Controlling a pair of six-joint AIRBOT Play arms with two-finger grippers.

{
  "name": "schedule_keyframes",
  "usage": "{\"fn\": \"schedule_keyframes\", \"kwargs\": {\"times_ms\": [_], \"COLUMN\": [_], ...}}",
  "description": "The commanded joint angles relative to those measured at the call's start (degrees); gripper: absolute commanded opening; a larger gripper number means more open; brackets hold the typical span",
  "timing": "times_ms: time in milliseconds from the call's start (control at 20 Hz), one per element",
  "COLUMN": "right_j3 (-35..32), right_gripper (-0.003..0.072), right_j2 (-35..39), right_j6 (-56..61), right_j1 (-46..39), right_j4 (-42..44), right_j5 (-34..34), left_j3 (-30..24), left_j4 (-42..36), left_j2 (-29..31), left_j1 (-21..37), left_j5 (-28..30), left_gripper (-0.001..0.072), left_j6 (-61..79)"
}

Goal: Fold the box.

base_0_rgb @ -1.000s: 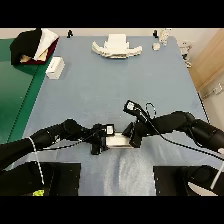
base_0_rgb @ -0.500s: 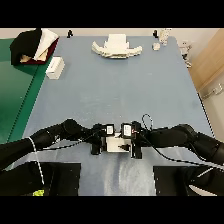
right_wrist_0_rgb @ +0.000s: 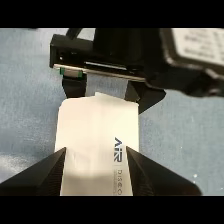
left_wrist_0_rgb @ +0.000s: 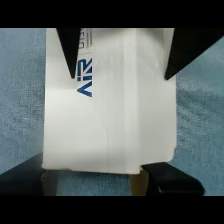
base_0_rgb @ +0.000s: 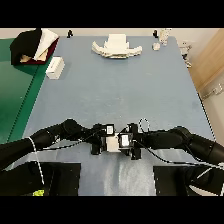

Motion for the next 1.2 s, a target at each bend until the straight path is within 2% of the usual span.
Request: {"fn": "schedule_keyframes", "kwargs": {"times_ms": [0, 700, 750, 800, 850, 950, 1000, 1150], "right_j3": [-0.02, 0.09, 0.09, 0.09, 0.09, 0.07, 0.07, 0.07], "right_gripper": [0.0583, 0.0579, 0.0546, 0.0448, 0.0399, 0.0389, 0.0297, 0.0279], "right_j2": [-1.88, 2.95, 2.95, 2.95, 2.73, 1.88, 1.29, 0.63], "right_j6": [-2.32, -2.34, -2.34, -2.34, -2.34, -2.29, -2.27, -2.25], "right_j1": [0.09, 0.04, 0.0, -0.02, -0.04, -0.11, -0.09, -0.02], "right_j4": [-1.36, -1.64, -1.68, -1.9, -2.25, -2.25, -2.21, -1.75], "right_j5": [3.52, 4.92, 5.79, 6.71, 7.61, 7.8, 7.72, 7.28], "left_j3": [0.0, 0.0, 0.0, 0.0, 0.0, 0.0, 0.0, 0.0], "left_j4": [0.0, 0.0, 0.0, 0.0, 0.0, 0.0, 0.0, 0.0], "left_j2": [0.0, 0.0, 0.0, 0.0, 0.0, 0.0, 0.0, 0.0], "left_j1": [-0.02, -0.02, -0.02, -0.02, -0.02, -0.02, -0.02, -0.02], "left_j5": [0.02, 0.0, 0.02, 0.0, 0.0, 0.02, 0.02, 0.02], "left_gripper": [0.0312, 0.0313, 0.0312, 0.0312, 0.0313, 0.0312, 0.0312, 0.0312], "left_j6": [0.0, 0.0, 0.0, 0.0, 0.0, 0.0, 0.0, 0.0]}}
